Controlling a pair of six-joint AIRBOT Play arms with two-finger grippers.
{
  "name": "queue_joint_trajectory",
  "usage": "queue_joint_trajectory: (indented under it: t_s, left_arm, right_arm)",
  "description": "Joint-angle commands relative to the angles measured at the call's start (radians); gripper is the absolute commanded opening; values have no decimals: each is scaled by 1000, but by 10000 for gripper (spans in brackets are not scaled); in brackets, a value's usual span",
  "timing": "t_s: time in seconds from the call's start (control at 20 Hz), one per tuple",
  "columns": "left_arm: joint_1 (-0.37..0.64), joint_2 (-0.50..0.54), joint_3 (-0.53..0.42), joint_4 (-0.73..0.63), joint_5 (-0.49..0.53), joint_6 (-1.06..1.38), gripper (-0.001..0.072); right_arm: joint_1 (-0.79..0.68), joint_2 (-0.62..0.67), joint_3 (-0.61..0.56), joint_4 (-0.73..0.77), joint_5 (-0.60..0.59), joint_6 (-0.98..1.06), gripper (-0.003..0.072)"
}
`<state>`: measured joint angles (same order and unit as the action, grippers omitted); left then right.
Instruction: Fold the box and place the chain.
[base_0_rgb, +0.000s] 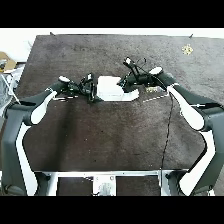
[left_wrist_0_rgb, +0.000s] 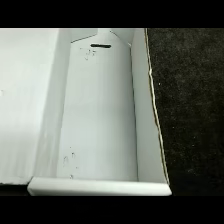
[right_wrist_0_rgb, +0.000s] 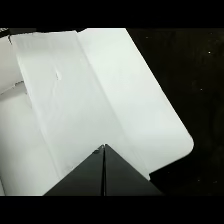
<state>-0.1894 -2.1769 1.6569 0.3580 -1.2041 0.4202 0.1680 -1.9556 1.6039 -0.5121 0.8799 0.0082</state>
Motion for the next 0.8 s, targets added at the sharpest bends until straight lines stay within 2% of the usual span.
queue_joint_trajectory:
  t_s: [0.0,0.1,0.2,0.25,0.3,0.35,0.4,0.5,0.75]
  left_arm:
    - [0,0,1,0,0,0,459]
    - [0,0,1,0,0,0,459]
    - [0,0,1,0,0,0,459]
    - [0,0,1,0,0,0,459]
    - [0,0,1,0,0,0,459]
    - [0,0,1,0,0,0,459]
    - [0,0,1,0,0,0,459]
    - [0,0,1,0,0,0,459]
    - [0,0,1,0,0,0,459]
  right_arm:
    - [-15,72,1,-2,17,-15,5]
    - [-34,137,1,-69,94,-3,6]
    - [-38,198,1,-203,148,60,6]
    - [-34,217,1,-291,163,81,45]
    - [-25,228,1,-402,170,112,189]
    - [-15,229,1,-489,182,127,416]
    - [-7,226,-7,-559,190,127,574]
    - [6,216,-43,-604,166,84,578]
    - [10,129,-64,-565,152,23,553]
